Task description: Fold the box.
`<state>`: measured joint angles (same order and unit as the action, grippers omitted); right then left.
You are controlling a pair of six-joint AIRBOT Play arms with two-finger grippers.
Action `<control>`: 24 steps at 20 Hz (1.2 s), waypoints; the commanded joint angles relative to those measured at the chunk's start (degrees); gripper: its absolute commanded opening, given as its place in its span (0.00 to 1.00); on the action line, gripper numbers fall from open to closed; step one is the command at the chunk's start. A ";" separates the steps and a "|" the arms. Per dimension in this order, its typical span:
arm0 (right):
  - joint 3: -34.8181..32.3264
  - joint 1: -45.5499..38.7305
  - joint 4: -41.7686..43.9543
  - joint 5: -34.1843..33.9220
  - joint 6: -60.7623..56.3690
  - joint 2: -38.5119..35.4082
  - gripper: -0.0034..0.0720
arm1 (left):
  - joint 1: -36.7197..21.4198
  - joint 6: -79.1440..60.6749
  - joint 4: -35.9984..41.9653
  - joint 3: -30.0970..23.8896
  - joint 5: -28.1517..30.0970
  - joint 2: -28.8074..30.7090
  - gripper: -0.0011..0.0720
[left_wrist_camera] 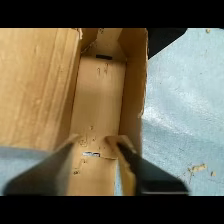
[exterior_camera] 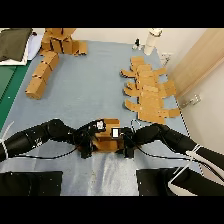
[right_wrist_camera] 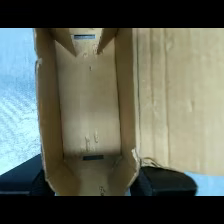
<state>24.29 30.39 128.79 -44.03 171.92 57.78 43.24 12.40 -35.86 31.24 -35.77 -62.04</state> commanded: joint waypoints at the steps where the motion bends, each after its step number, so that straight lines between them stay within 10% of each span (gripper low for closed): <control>1: 0.02 0.07 0.00 0.02 0.00 0.02 0.78 | 0.00 0.00 0.11 -0.02 -0.26 -0.02 0.86; 7: 0.02 0.07 0.00 0.04 0.00 0.02 0.78 | 0.00 0.02 -0.11 -0.02 -0.24 -0.02 0.82; 10: 0.02 0.07 0.00 0.04 0.00 0.02 0.78 | -0.07 0.44 -2.34 0.00 -1.38 0.50 0.05; 15: 0.02 0.07 0.00 0.02 0.00 0.02 0.78 | -1.09 12.57 -13.07 -0.02 -4.22 8.22 0.03; 20: 0.02 0.07 0.00 0.02 0.00 0.02 0.78 | -7.37 27.67 -22.67 -0.44 -19.71 17.18 0.03; 24: 0.02 0.07 0.00 0.02 0.00 0.02 0.78 | -11.54 60.35 -34.58 -0.74 -19.93 22.58 0.03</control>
<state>24.29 30.48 128.77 -44.07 171.96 57.78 34.74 49.47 -61.04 30.76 -52.93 -43.07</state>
